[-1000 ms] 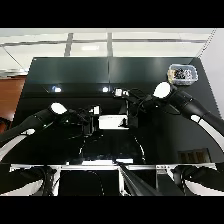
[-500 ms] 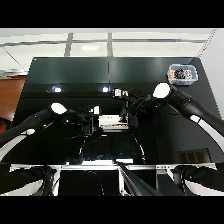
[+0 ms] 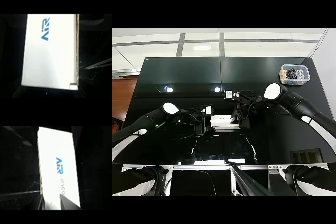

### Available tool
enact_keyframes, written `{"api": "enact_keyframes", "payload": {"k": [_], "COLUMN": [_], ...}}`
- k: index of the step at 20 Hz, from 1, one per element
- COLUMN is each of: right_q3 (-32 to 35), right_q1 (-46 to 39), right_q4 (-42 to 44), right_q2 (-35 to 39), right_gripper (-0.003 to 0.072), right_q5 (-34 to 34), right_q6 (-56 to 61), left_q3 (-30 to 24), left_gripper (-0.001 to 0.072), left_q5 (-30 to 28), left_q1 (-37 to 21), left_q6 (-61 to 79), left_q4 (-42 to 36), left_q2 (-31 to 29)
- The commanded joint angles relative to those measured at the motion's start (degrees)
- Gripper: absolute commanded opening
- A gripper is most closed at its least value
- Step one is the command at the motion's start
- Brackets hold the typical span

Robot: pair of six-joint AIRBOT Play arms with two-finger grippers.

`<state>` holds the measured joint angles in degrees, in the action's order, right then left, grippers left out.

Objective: Fold the box and place the chain.

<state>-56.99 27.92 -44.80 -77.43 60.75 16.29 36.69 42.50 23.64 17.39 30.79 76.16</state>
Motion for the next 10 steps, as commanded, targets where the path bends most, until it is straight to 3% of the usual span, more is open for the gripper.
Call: {"api": "enact_keyframes", "payload": {"k": [1,10], "right_q3": [0.0,0.0], "right_q1": [0.1,0.1], "right_q4": [-0.5,-0.8], "right_q2": [0.0,0.0], "right_gripper": [0.0228,0.0227], "right_q5": [-0.1,-0.1], "right_q6": [0.0,0.4], "left_q3": [0.0,0.0], "left_gripper": [0.0488,0.0488], "left_q5": [0.0,0.0], "left_q1": [0.0,0.0], "left_q6": [0.0,0.0], "left_q4": [0.0,0.0], "left_q2": [0.0,0.0]}}
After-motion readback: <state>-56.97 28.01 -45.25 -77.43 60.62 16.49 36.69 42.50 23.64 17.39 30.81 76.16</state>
